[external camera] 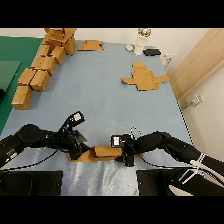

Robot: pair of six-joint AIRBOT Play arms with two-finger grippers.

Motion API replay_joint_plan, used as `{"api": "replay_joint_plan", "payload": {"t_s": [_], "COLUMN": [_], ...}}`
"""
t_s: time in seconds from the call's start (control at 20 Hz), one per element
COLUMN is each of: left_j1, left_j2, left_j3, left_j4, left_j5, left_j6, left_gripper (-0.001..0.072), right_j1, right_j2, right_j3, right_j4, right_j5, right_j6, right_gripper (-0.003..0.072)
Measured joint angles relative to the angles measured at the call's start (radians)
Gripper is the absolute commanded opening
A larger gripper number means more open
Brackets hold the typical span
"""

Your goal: Fold the box.

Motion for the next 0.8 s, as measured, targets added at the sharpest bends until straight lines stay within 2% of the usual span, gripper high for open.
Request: {"api": "replay_joint_plan", "payload": {"t_s": [0.15,0.25,0.35,0.45,0.65,0.8], "left_j1": [-0.010,-0.039,-0.084,-0.125,-0.163,-0.172], "left_j2": [0.074,0.094,0.094,0.064,-0.058,-0.153], "left_j3": [-0.006,-0.018,-0.025,-0.028,0.007,0.070], "left_j4": [0.086,0.064,-0.028,-0.134,-0.349,-0.444], "left_j5": [-0.177,-0.208,-0.127,0.000,0.172,0.266], "left_j6": [-0.416,-0.663,-0.811,-0.873,-0.795,-0.705], "left_gripper": [0.0012,0.0012,0.0012,0.0012,0.0012,0.0012], "right_j1": [0.000,0.000,0.000,0.000,0.000,0.000], "right_j2": [0.000,0.000,0.000,0.000,0.000,0.000], "right_j3": [0.000,0.000,0.000,0.000,0.000,0.000], "right_j4": [0.000,0.000,0.000,0.000,0.000,0.000], "right_j5": [0.000,0.000,0.000,-0.001,-0.001,-0.001], "right_j6": [0.000,0.000,0.000,0.000,0.000,0.000], "right_gripper": [0.0507,0.0508,0.0507,0.0507,0.0508,0.0507]}}
